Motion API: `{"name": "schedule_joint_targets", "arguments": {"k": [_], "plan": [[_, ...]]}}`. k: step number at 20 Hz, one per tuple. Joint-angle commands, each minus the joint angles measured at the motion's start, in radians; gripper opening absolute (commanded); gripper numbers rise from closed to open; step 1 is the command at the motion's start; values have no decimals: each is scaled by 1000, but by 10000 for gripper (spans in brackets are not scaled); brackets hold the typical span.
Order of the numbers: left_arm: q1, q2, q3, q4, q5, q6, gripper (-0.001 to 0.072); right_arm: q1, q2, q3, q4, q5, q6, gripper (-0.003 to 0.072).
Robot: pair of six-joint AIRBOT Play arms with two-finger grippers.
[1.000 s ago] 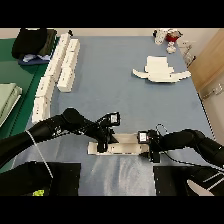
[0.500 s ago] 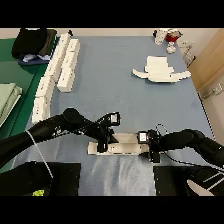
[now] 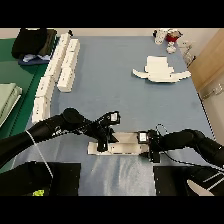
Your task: Fold the box.
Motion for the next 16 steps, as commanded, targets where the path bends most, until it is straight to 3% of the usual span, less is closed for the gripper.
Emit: {"name": "schedule_joint_targets", "arguments": {"k": [1, 2, 6, 7, 8, 11, 12, 13, 14, 15, 16], "plan": [[-1, 0, 1, 0, 3, -4, 77, 0, 0, 1, 0, 0, 0, 508], [-1, 0, 2, 0, 3, -14, 281, 0, 0, 1, 0, 0, 0, 507], [0, 6, 3, 5, 3, -83, 309, 0, 0, 1, 0, 0, 0, 507], [6, 19, 3, 21, 2, -117, 371, 0, 0, 1, 0, 0, 0, 507], [19, 42, 5, 52, 2, -204, 525, 0, 0, 1, 0, 0, 0, 508], [98, 162, 10, 267, -67, -540, 551, 0, 0, 1, 0, 0, 0, 507], [124, 207, 10, 351, -112, -659, 518, 0, 0, 1, 0, 0, 0, 508], [150, 251, 10, 423, -171, -780, 434, 0, 0, 1, 0, 0, 0, 508], [166, 280, 10, 463, -229, -868, 287, 0, 0, 1, 0, 0, 0, 507], [172, 298, 9, 468, -288, -924, 72, 0, 0, 1, 0, 0, 0, 507], [167, 298, 5, 434, -329, -956, 17, 0, 0, 1, 0, 0, 0, 507]]}}
